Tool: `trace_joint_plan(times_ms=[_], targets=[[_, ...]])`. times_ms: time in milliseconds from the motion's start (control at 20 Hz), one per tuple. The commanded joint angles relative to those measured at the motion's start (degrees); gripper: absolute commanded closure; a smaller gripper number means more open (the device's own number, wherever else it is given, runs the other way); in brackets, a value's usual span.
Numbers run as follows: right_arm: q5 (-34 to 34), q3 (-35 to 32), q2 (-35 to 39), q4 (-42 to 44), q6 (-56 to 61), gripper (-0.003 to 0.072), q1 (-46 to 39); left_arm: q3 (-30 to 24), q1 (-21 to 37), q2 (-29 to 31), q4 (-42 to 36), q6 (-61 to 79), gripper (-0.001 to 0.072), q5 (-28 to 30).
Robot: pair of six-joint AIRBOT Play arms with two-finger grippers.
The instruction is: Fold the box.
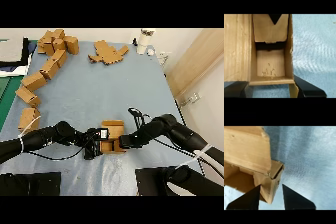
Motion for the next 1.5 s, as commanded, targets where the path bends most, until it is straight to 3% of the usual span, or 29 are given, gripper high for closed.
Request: trace_joint_plan(times_ms=[0, 200, 500, 600, 650, 700, 800, 850, 1000, 1100, 1150, 1450], targets=[[-0.2, 5.3, -4.1, -15.8, 19.8, 0.0257, 9.7, 0.0, 0.0, 0.0, 0.0, 0.0, 0.0232, 0.0], [-5.0, 11.0, -10.9, -20.7, 30.2, 0.0258, 16.9, 0.0, 0.0, 0.0, 0.0, 0.0, 0.0232, 0.0], [-6.5, 12.2, -19.3, -21.1, 34.6, 0.026, 18.4, 0.0, 0.0, 0.0, 0.0, 0.0, 0.0232, 0.0], [-6.6, 12.2, -19.9, -21.7, 35.5, 0.0373, 18.4, 0.0, 0.0, 0.0, 0.0, 0.0, 0.0233, 0.0], [-6.6, 12.2, -19.9, -21.8, 35.6, 0.0468, 18.4, 0.0, 0.0, 0.0, 0.0, 0.0, 0.0233, 0.0], [-6.6, 12.3, -19.9, -21.8, 35.5, 0.0507, 18.4, 0.0, 0.0, 0.0, 0.0, 0.0, 0.0233, 0.0], [-6.7, 12.6, -19.9, -21.7, 35.5, 0.0679, 18.5, 0.0, 0.0, 0.0, 0.0, 0.0, 0.0232, 0.0], [-6.8, 12.6, -19.9, -21.7, 35.5, 0.0683, 18.5, 0.0, 0.0, 0.0, 0.0, 0.0, 0.0232, 0.0], [-6.8, 12.6, -19.7, -21.6, 33.9, 0.0672, 18.5, 0.0, 0.0, 0.0, 0.0, 0.0, 0.0233, 0.0], [-7.6, 13.0, -19.3, -21.0, 33.9, 0.0365, 18.5, 0.0, 0.0, 0.0, 0.0, 0.0, 0.0232, 0.0], [-8.6, 13.4, -18.8, -20.7, 33.3, 0.0312, 18.4, 0.0, 0.0, 0.0, 0.0, 0.0, 0.0232, 0.0], [-17.2, 16.1, -16.0, -21.7, 32.9, 0.0302, 18.3, 0.0, 0.0, 0.0, 0.0, 0.0, 0.0233, 0.0]])
